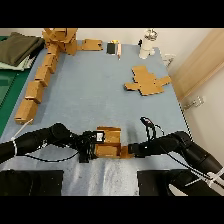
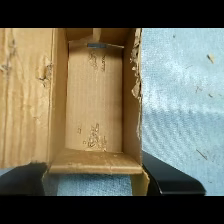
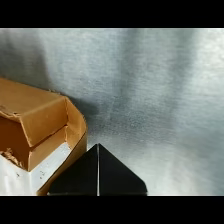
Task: Fold the box.
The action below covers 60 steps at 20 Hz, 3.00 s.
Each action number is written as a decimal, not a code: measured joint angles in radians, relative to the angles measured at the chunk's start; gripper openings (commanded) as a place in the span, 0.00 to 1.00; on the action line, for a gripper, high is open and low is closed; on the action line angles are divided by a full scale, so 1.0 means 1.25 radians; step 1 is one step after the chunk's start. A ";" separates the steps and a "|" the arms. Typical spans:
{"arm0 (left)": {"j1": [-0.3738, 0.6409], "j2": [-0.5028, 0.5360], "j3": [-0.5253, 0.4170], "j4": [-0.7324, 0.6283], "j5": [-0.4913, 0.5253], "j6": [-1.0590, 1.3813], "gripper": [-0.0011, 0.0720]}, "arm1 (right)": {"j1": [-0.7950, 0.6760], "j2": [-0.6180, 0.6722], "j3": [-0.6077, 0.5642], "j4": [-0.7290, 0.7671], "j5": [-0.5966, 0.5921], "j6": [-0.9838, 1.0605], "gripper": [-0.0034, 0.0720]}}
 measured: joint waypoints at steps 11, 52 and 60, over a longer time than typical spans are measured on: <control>0.000 0.000 0.000 0.000 0.000 0.000 0.56 | 0.051 0.012 0.050 0.081 0.019 -0.027 0.59; 0.000 0.000 0.000 0.000 0.000 0.001 0.56 | 0.388 -0.453 0.429 -0.331 -0.254 0.559 0.55; 0.000 0.000 0.000 0.000 0.000 0.000 0.56 | 0.388 -0.286 0.428 -0.287 -0.280 0.562 0.47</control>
